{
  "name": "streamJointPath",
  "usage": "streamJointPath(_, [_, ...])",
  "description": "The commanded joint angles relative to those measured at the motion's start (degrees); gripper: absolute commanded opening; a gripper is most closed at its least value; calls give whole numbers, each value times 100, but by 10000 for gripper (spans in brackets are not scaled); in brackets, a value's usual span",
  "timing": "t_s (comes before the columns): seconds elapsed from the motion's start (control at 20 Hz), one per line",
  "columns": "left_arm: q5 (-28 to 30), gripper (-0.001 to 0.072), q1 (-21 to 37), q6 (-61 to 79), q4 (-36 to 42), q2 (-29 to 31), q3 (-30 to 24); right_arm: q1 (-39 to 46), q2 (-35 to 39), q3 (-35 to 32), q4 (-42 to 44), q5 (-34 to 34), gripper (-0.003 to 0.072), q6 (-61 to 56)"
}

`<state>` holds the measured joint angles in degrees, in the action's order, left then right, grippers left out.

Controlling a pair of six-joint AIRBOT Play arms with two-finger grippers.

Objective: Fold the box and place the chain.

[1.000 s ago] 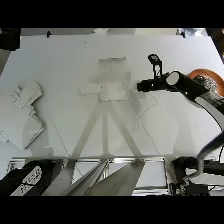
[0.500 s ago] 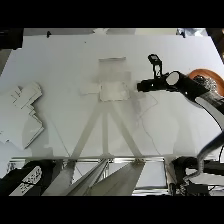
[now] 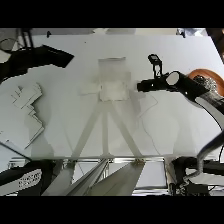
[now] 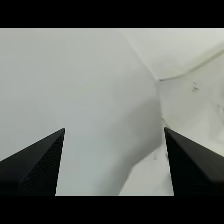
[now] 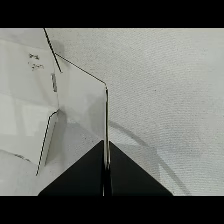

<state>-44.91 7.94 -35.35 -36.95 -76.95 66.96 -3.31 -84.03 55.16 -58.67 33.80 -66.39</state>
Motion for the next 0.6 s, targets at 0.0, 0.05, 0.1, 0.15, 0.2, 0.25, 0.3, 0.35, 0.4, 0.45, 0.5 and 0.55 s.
streamJointPath(0.0, [-892,697,-476,46,-149,-1161,999,-2,4,2,2,0,10,-2])
streamJointPath(0.05, [-1054,697,-555,48,-149,-1456,1294,-2,4,2,2,0,10,-2])
streamJointPath(0.1, [-1165,698,-629,48,-149,-1738,1567,-2,4,2,2,0,10,-2])
streamJointPath(0.15, [-1290,698,-691,68,-146,-1989,1805,-2,4,2,2,0,10,-2])
streamJointPath(0.2, [-1438,698,-748,70,-151,-2201,2017,-2,4,2,2,-2,10,-2])
streamJointPath(0.25, [-1650,697,-811,85,-149,-2422,2253,-2,4,2,2,-2,10,-2])
streamJointPath(0.3, [-1821,697,-874,81,-149,-2601,2448,-2,4,2,2,0,10,-2])
streamJointPath(0.35, [-1921,697,-951,74,-153,-2758,2612,-2,4,2,2,0,10,-2])
streamJointPath(0.4, [-1934,697,-1023,72,-160,-2865,2712,-2,4,2,2,-2,10,-2])
streamJointPath(0.45, [-1941,697,-1097,57,-179,-2964,2798,-2,4,2,2,0,10,-2])
streamJointPath(0.5, [-1934,697,-1169,57,-236,-3025,2835,-2,4,2,2,-2,10,-4])
streamJointPath(0.55, [-1875,697,-1231,26,-389,-3051,2835,-2,4,2,2,-2,10,-2])
